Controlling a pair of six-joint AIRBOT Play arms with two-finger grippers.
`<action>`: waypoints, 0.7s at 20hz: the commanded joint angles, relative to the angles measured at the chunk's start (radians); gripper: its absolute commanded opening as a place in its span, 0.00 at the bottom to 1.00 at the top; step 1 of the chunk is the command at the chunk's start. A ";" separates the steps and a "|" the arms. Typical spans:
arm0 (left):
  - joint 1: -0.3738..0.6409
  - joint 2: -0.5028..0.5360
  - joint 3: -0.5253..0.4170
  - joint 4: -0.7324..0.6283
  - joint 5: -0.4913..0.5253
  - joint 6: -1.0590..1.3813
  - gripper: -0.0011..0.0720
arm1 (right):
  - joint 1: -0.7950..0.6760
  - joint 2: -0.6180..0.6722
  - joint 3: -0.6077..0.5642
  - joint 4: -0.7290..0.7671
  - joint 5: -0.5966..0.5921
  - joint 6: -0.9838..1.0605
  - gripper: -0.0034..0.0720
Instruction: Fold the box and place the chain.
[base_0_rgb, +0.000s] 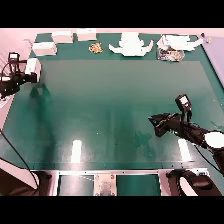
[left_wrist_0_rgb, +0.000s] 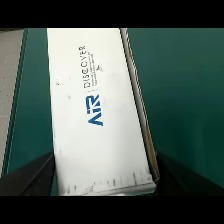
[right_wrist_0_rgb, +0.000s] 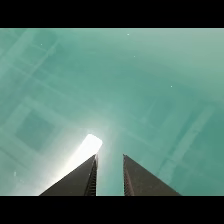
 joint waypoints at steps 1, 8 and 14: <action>0.000 0.045 0.001 0.002 -0.020 0.021 1.00 | 0.000 0.000 0.000 0.000 0.000 -0.001 0.33; 0.002 0.302 0.001 0.104 -0.279 -0.071 1.00 | 0.000 0.002 0.000 0.027 0.000 0.000 0.31; -0.019 0.441 -0.055 -0.030 -0.703 -0.124 0.03 | 0.000 0.024 0.000 0.053 -0.137 0.075 0.04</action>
